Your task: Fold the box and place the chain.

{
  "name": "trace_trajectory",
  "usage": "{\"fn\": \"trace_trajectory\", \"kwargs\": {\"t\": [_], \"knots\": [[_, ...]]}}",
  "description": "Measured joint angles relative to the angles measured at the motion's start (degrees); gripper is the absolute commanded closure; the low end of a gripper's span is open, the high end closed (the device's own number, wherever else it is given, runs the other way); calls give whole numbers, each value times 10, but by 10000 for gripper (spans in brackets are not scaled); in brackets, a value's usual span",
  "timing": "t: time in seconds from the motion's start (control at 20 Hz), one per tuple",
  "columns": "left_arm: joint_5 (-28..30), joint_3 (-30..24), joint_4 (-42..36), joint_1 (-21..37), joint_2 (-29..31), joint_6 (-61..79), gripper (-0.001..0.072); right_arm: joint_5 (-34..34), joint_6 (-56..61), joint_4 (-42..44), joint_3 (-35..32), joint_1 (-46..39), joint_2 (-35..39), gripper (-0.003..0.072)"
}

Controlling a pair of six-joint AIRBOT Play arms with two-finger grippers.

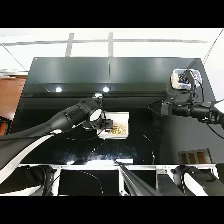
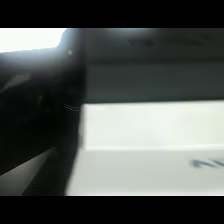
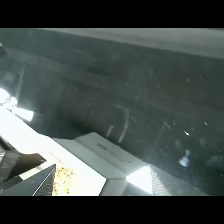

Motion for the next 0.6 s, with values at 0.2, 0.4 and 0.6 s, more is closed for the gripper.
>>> {"fn": "trace_trajectory", "kwargs": {"t": [0.2,0.4,0.6], "knots": [[-13,9,1,0,64,52,110,4,12,-7,0,-7,0,-15],[-62,7,36,9,159,159,110,4,14,-10,0,-9,0,-14],[-93,-39,19,92,264,334,110,4,16,-15,0,-10,0,-14]]}}
